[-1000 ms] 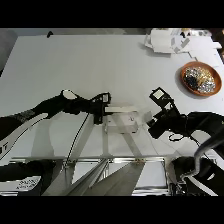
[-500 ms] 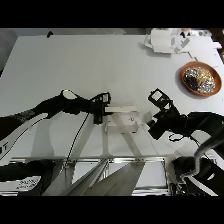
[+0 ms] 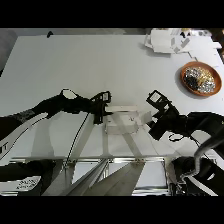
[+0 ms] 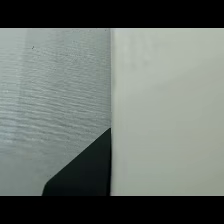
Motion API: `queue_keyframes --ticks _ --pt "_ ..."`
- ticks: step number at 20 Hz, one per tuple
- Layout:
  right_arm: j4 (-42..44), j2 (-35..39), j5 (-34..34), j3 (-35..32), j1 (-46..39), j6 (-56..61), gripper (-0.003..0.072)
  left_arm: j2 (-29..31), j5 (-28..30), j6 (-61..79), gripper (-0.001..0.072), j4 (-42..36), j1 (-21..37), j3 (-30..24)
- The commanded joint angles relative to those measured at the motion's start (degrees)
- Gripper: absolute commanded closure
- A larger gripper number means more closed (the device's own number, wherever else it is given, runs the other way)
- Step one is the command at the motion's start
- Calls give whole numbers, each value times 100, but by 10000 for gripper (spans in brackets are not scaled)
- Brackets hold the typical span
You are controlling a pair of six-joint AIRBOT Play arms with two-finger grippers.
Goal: Fold the box and place the chain.
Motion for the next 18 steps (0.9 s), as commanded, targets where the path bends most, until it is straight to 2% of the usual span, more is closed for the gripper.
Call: queue_keyframes --ticks 1,18 --pt "4 -4 4 2 2 -48 274 2 -111 -365 709 463 -2 122" --pt "4 -4 2 2 2 -87 275 -151 -157 -323 698 487 -2 125"
